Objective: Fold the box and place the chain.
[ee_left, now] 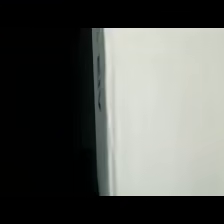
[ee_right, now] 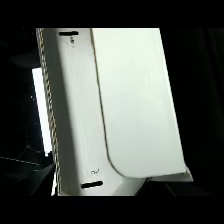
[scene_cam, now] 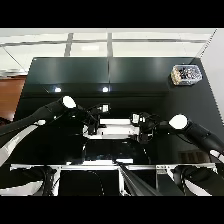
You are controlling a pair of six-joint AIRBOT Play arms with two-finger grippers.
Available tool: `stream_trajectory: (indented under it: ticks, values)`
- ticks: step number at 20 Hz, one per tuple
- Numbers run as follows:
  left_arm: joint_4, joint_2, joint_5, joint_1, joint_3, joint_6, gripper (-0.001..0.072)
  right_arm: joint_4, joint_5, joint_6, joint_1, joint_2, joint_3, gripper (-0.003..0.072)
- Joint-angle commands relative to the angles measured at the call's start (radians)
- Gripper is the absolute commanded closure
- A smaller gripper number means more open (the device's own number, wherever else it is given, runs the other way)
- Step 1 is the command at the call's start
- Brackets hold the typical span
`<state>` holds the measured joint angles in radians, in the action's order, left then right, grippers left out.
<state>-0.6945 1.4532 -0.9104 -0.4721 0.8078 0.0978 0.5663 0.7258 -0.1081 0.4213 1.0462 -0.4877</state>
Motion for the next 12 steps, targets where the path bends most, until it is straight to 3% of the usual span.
stream_trajectory:
  ticks: [1,12]
  values:
    - [0.0,0.0,0.002,0.001,0.001,-0.001,0.0684,-0.074,0.041,-0.148,-0.024,0.043,0.002,0.0013]
    - [0.0,0.0,0.001,0.001,0.001,-0.001,0.0684,-0.084,-0.042,-0.218,-0.011,0.146,0.017,0.0013]
